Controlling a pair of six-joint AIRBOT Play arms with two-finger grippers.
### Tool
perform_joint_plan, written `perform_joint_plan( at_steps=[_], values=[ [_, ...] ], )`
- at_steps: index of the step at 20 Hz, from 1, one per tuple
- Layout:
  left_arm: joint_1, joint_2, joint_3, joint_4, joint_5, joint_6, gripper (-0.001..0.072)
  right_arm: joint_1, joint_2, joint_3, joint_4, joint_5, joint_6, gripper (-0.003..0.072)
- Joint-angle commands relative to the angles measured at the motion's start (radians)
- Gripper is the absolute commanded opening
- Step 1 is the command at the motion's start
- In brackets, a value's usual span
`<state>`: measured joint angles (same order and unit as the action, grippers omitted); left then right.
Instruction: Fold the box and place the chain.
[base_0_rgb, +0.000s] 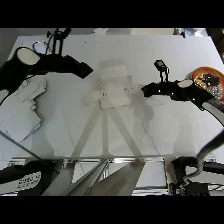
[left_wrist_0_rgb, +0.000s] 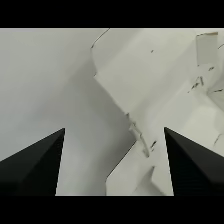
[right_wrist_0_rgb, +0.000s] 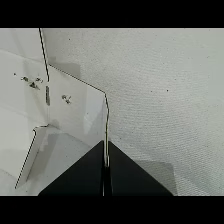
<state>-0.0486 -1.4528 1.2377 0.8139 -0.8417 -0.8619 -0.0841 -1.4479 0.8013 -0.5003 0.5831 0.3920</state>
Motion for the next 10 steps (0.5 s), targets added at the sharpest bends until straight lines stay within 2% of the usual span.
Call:
perform_joint_plan(
  at_steps=[1, 5, 10],
  values=[
    [-0.013, -0.198, 0.12, -0.153, -0.065, 0.005, 0.0704, 0.001, 0.0, 0.0, 0.0, 0.0, 0.0, 0.0011],
    [-0.02, -0.333, 0.204, -0.227, -0.123, 0.004, 0.0703, 0.001, 0.0, 0.0, 0.0, 0.0, 0.0, 0.0011],
    [-0.045, -0.364, 0.215, -0.207, -0.058, 0.006, 0.0703, 0.001, 0.0, 0.0, 0.0, 0.0, 0.0, 0.0011]
  ],
)
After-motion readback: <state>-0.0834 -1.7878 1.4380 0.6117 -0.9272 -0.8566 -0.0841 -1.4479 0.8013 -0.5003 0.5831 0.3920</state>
